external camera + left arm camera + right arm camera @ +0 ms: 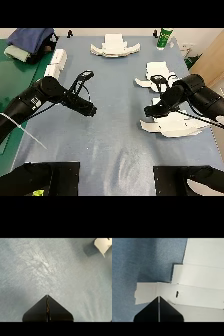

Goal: Fold the box.

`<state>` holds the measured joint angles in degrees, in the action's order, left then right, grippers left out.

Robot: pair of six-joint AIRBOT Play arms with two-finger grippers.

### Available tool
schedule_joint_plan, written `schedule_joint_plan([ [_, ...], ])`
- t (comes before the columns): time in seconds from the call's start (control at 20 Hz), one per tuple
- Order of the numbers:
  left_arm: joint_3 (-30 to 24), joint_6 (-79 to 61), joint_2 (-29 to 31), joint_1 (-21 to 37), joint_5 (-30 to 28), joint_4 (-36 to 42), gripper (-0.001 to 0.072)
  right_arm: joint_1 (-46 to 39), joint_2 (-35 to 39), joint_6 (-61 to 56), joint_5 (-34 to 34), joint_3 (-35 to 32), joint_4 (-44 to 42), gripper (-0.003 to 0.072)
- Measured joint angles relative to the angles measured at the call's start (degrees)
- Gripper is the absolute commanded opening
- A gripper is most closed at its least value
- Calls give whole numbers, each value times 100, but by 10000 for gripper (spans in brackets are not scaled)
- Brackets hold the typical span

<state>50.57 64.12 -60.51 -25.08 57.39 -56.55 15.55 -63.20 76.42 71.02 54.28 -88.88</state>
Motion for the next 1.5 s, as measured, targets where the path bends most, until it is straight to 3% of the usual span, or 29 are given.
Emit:
schedule_joint_plan([
  [0.75,0,0,0,0,2,-2,14,0,0,2,-2,0,-2,25],
  [1.0,0,0,0,0,0,-2,14,0,0,-17,-380,0,-79,26],
  [1.05,0,0,0,0,0,0,14,0,0,-81,-424,0,-168,48],
  [1.1,0,0,-2,0,0,0,14,0,0,-190,-439,0,-293,120],
  [1.15,0,0,0,0,2,0,14,-2,0,-332,-431,4,-433,242],
  [1.3,0,0,0,0,-7,0,14,-168,0,-723,-105,188,-466,269],
  [1.35,0,0,0,0,-20,0,14,-317,0,-809,118,319,-289,305],
  [1.5,0,0,0,0,-116,11,14,-1143,-13,-887,837,730,398,306],
])
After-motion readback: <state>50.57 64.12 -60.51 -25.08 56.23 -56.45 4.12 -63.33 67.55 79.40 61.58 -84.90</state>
